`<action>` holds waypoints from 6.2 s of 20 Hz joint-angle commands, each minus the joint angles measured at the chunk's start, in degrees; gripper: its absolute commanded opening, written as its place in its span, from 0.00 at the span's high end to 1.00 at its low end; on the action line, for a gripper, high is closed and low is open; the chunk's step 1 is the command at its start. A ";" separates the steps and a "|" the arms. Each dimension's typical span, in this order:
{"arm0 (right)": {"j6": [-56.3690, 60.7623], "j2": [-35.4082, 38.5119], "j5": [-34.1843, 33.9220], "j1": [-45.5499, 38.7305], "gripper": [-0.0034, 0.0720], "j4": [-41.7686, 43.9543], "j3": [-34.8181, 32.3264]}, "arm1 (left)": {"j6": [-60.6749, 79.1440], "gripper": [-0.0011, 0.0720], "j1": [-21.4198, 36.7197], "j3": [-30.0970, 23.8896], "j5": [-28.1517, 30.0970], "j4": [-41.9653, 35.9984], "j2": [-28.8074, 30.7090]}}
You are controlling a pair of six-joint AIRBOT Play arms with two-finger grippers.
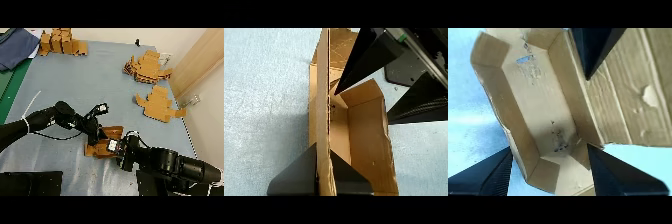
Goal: Fold the box.
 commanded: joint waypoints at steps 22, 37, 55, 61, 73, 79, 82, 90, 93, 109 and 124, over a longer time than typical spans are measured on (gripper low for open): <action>-13.86 2.34 4.31 -9.55 0.00 3.54 -1.64 | 0.00 0.97 0.00 -0.02 0.02 0.02 -0.04; -82.73 -11.69 -6.97 -42.45 0.00 57.29 1.36 | 0.00 0.97 -0.02 -0.02 0.00 0.00 -0.04; -82.18 -16.46 -9.18 -40.48 0.01 52.98 2.19 | 0.02 0.97 -0.02 -0.02 -0.02 0.02 -0.04; -82.18 -17.27 -5.57 -39.91 0.02 53.09 2.19 | 0.00 0.97 -0.04 -0.02 -0.02 0.02 -0.04; -82.18 -19.82 -4.68 -38.12 0.05 53.18 2.19 | 0.02 0.97 -0.02 -0.02 0.00 0.02 -0.04; -82.18 -19.80 -4.96 -38.12 0.26 51.78 2.19 | 0.02 0.97 -0.02 -0.02 0.00 0.02 -0.04; -82.18 -19.80 -5.11 -38.12 0.28 51.25 2.19 | 0.00 0.97 -0.02 -0.02 0.00 0.02 -0.04; -82.18 -19.76 -5.07 -38.12 0.28 52.68 2.21 | 0.02 0.97 -0.02 -0.02 0.00 0.02 -0.04; -82.18 -19.76 -4.90 -38.12 0.28 52.68 2.19 | 0.00 0.97 -0.02 -0.02 0.00 0.02 -0.04; -82.18 -19.76 -4.85 -38.12 0.28 52.68 2.19 | 0.02 0.97 -0.02 0.00 1.14 0.02 -0.04; -82.16 -19.76 -4.85 -38.12 0.28 52.68 2.19 | -11.37 0.07 0.07 0.02 3.69 7.10 2.34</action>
